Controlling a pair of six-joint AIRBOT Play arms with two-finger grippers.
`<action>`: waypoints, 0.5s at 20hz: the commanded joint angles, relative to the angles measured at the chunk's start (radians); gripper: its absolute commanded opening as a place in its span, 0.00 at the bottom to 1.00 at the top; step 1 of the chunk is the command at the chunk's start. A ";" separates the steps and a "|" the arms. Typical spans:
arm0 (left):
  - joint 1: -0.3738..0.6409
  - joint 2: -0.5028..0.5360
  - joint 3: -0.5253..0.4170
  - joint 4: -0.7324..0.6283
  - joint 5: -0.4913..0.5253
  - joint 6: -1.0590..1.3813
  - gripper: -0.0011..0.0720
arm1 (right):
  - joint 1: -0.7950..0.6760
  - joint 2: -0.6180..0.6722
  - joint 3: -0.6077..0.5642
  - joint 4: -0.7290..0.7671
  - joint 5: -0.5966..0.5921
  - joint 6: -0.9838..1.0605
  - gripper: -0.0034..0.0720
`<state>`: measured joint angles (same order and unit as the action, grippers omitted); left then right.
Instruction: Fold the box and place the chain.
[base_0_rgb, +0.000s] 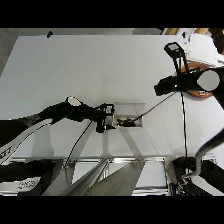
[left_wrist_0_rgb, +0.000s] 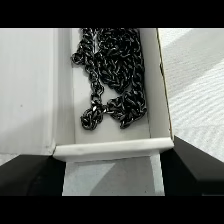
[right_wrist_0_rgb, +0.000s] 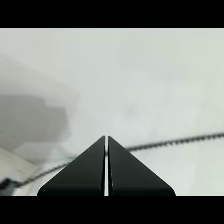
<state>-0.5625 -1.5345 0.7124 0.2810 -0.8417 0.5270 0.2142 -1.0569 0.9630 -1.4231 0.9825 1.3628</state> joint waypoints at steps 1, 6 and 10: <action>0.000 0.000 0.000 0.000 0.000 0.000 0.29 | -0.080 -0.065 -0.053 -0.046 -0.008 0.003 0.07; 0.000 0.000 0.000 0.000 0.000 0.000 0.29 | -0.079 -0.155 -0.146 -0.047 -0.068 0.027 0.50; 0.000 0.000 0.000 0.000 0.000 0.001 0.29 | -0.078 -0.205 -0.153 -0.046 -0.091 0.028 0.50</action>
